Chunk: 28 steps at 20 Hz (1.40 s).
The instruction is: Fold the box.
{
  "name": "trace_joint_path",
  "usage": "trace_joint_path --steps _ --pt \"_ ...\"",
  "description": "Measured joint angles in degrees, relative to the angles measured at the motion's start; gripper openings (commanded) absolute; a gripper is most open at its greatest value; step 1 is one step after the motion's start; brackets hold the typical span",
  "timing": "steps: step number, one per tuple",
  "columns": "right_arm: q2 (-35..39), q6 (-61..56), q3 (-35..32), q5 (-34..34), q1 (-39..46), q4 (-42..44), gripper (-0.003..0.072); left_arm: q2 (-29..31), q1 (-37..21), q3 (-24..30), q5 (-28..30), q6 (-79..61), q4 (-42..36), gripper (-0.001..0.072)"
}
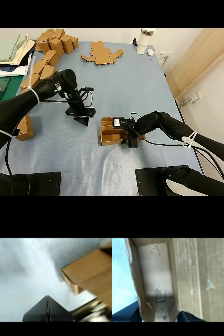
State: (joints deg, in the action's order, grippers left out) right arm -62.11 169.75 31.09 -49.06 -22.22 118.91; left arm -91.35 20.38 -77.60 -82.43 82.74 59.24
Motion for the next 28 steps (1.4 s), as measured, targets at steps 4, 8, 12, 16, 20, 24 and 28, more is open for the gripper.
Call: trace_joint_path --steps 4,8,12,16,20,24,28 --pt "0.0 0.0 0.0 0.0 0.0 0.0 0.0504 0.6 -1.7 1.7 5.2 -22.5 -0.2 0.0006" --pt "0.0 0.0 0.0 0.0 0.0 0.0 0.0503 4.3 0.6 8.8 13.7 -36.8 -1.6 0.0006" --pt "0.0 0.0 0.0 0.0 0.0 0.0 0.0504 10.0 1.7 20.1 22.9 -56.9 -10.8 0.0306" --pt "0.0 0.0 0.0 0.0 0.0 0.0 0.0504 12.8 2.0 28.2 30.8 -72.3 -18.0 0.0683" --pt "0.0 0.0 0.0 0.0 0.0 0.0 0.0504 13.6 2.3 32.3 34.7 -80.2 -20.7 0.0702" --pt "0.0 0.0 0.0 0.0 0.0 0.0 0.0503 14.4 3.8 34.4 37.8 -83.6 -22.3 0.0702" --pt "0.0 0.0 0.0 0.0 0.0 0.0 0.0504 16.3 7.6 37.2 42.4 -85.5 -23.3 0.0702"
